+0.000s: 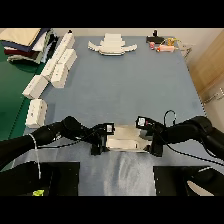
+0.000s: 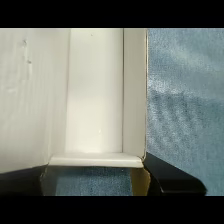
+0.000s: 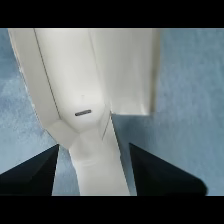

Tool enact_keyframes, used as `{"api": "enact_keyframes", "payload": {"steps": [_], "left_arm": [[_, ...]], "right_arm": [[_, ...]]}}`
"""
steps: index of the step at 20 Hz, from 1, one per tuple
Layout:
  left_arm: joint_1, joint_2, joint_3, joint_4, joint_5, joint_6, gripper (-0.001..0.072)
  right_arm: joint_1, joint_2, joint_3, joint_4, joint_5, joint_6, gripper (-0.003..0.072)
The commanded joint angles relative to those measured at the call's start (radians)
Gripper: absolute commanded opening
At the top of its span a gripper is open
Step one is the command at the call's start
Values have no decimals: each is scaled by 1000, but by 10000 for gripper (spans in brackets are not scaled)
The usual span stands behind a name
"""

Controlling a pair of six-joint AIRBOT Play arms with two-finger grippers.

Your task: Fold the box.

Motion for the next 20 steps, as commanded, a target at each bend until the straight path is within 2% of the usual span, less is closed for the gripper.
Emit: {"api": "enact_keyframes", "payload": {"steps": [1, 2, 4, 5, 7, 8, 11, 16, 20], "left_arm": [[1, 0, 1, 0, -1, 0, 590], [1, 0, 0, 0, -1, 0, 591], [1, 0, 1, 0, -1, 1, 591], [1, 0, 0, 0, -1, 0, 590], [1, 0, 1, 0, -1, 0, 590], [1, 0, 1, 0, -1, 1, 590], [1, 0, 1, 0, -1, 1, 591], [1, 0, 1, 0, 0, 1, 591], [1, 0, 0, 0, 0, 1, 591]], "right_arm": [[1, 84, 79, -129, -205, 322, 698], [1, 104, 88, -100, -226, 395, 602], [1, 127, 90, 49, -233, 527, 96], [1, 127, 88, 159, -204, 544, 3], [3, 113, 87, 362, -76, 544, 2], [9, 106, 88, 405, 11, 544, 2], [49, 47, 89, 413, 219, 544, 2], [64, -133, 89, 411, 363, 543, 2], [64, -227, 89, 408, 451, 540, 2]]}}
